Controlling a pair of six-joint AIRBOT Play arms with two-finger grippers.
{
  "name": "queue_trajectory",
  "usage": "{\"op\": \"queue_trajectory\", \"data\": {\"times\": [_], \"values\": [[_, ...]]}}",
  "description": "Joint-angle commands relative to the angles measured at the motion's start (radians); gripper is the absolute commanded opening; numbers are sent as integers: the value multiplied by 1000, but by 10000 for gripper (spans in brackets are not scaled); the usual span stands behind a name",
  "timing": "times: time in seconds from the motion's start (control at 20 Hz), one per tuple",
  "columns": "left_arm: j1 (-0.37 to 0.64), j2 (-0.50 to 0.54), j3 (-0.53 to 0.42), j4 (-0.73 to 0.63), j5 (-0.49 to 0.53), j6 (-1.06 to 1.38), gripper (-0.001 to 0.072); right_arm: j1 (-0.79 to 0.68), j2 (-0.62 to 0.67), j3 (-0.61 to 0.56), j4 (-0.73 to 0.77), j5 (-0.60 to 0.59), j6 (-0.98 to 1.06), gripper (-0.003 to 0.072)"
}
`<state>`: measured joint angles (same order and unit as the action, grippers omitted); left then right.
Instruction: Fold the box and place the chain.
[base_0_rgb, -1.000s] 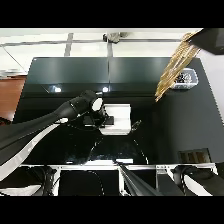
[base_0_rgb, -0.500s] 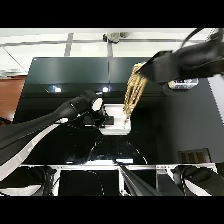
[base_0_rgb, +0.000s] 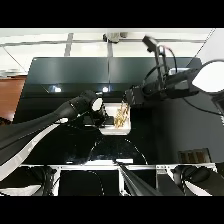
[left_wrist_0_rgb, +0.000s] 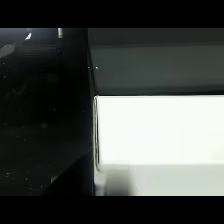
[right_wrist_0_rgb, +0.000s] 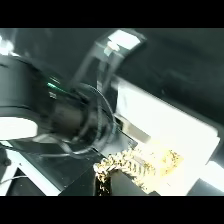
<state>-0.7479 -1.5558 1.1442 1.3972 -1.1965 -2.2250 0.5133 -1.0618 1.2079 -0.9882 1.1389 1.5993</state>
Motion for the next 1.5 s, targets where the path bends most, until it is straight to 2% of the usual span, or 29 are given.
{"op": "queue_trajectory", "data": {"times": [0.0,0.3,0.35,0.4,0.45,0.7,0.9,0.95,1.0,1.05,1.1,1.3,1.45], "values": [[1,0,0,0,2,0,27,11,-2,-59,-10,-18,14,15],[1,0,0,-1,2,0,27,13,-2,-77,-7,-25,17,26],[1,0,0,-1,2,0,27,12,-2,-77,-8,-24,21,216],[1,0,0,-1,2,0,27,12,-2,-77,-11,-22,21,356],[1,0,0,0,3,0,26,12,-2,-77,-14,-22,20,381],[2,-14,0,0,11,0,27,-35,-2,-76,-164,-10,25,381],[6,-16,6,22,-14,-13,28,-76,-2,-76,-187,43,27,381],[5,-12,17,45,-29,-45,88,-75,-2,-76,-197,59,27,381],[2,-5,28,68,-47,-62,253,-75,-2,-76,-199,79,27,381],[0,5,40,95,-62,-71,469,-75,-2,-76,-201,90,25,381],[-2,23,50,115,-71,-72,561,-75,-2,-76,-203,91,24,381],[-8,178,43,222,-79,34,561,-76,-2,-76,-245,84,25,381],[31,334,-51,355,-100,81,561,-76,-2,-76,-272,84,25,381]]}}
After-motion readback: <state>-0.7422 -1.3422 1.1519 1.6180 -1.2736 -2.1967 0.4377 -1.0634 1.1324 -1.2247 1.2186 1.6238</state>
